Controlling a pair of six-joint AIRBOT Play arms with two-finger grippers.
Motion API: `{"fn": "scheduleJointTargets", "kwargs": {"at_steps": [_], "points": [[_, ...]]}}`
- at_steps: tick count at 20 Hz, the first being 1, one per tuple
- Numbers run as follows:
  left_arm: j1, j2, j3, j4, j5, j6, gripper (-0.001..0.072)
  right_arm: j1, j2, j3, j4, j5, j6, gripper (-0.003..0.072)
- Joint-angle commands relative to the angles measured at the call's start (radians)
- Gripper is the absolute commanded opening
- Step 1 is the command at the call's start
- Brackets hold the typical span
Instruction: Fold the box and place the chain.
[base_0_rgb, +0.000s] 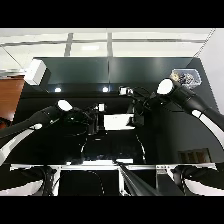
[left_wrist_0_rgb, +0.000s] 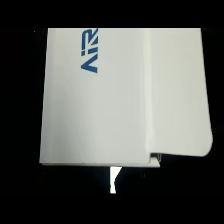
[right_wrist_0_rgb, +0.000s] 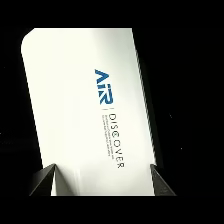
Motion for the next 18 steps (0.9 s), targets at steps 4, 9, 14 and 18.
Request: {"fn": "scheduleJointTargets", "kwargs": {"at_steps": [4,9,14,18], "points": [[0.0,0.0,0.0,0.0,0.0,0.001,0.029,0.002,0.004,-0.001,-0.001,-0.008,0.002,0.0489],[0.0,0.0,0.0,0.0,0.0,0.001,0.0291,0.002,0.011,-0.001,0.0,-0.004,0.013,0.048],[0.0,0.0,0.0,0.0,0.0,0.001,0.029,0.002,0.024,-0.001,-0.001,-0.002,0.028,0.0479],[0.0,0.0,0.0,0.0,0.0,0.001,0.0291,0.002,0.026,-0.001,-0.001,-0.013,0.029,0.0409]]}}
